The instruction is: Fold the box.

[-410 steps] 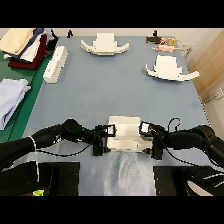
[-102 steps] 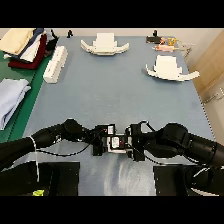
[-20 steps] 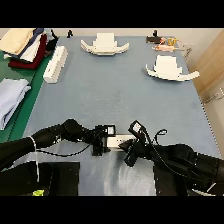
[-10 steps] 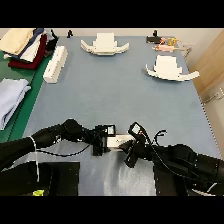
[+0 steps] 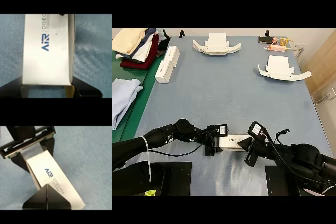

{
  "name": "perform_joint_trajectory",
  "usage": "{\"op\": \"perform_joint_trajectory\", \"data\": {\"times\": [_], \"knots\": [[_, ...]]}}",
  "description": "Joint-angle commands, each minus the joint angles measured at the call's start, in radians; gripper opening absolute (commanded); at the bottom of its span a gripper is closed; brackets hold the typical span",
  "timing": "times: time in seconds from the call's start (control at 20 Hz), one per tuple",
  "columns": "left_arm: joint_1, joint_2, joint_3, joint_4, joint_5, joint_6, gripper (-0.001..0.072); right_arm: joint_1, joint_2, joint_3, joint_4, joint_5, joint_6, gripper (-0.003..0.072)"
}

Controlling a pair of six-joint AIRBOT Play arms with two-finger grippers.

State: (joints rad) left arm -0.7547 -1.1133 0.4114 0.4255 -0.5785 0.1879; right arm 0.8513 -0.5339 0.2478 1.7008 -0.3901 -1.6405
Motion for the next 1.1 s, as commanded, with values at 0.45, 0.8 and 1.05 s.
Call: {"op": "perform_joint_trajectory", "data": {"times": [0.45,0.8,1.05], "knots": [[0.000,0.000,0.001,0.001,0.000,0.002,0.0518,-0.013,-0.039,0.000,-0.037,-0.150,0.003,0.0004],[0.000,0.000,0.001,0.001,0.000,0.002,0.0518,-0.012,-0.038,0.003,-0.037,-0.149,0.002,0.0004],[0.000,0.000,0.001,0.001,0.000,0.002,0.0518,-0.013,-0.038,0.064,-0.124,-0.140,0.000,0.0004]]}}
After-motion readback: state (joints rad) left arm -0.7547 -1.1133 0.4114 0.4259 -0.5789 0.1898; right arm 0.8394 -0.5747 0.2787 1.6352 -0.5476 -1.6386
